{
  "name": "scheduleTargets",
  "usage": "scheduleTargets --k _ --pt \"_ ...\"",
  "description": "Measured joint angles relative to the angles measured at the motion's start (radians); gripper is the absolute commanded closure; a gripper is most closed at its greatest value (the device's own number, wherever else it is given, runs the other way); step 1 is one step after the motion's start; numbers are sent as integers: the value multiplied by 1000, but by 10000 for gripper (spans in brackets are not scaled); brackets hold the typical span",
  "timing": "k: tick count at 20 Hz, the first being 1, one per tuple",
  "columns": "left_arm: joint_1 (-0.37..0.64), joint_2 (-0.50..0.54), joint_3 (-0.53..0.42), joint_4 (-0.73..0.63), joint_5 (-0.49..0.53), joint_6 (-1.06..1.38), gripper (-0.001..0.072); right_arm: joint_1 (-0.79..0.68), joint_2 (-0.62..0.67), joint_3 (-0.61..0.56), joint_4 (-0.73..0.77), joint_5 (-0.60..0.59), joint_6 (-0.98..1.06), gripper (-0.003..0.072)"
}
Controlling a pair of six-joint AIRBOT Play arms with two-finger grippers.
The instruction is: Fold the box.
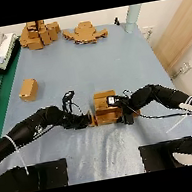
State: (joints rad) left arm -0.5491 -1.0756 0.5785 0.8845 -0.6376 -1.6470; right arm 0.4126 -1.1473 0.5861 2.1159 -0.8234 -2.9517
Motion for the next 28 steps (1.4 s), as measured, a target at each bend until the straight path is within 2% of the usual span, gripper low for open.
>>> scheduleTargets --k 2,3,4,5,6,7,14,18,19,20,21,28 --pt "0 17 0 -18 2 11 695 0 0 0 0 0 0 93" --pt "0 23 0 -29 4 17 625 0 0 0 0 0 0 94" --pt "0 27 0 -37 5 24 320 0 0 0 0 0 0 94" --pt "0 30 1 -45 8 25 278 0 0 0 0 0 0 94" --pt "0 32 3 -53 11 26 348 0 0 0 0 0 0 94" --pt "0 34 5 -57 13 29 357 0 0 0 0 0 0 94" --pt "0 37 26 -81 26 48 354 0 0 0 0 0 0 94" --pt "0 35 30 -140 29 114 354 0 0 0 0 0 0 94" --pt "0 33 30 -152 28 126 343 0 0 0 0 0 0 94" --pt "0 28 31 -161 28 136 258 0 0 0 0 0 0 94" --pt "0 23 31 -172 29 142 207 0 0 0 0 0 0 94" --pt "0 5 31 -209 48 163 208 0 0 0 0 0 0 94"
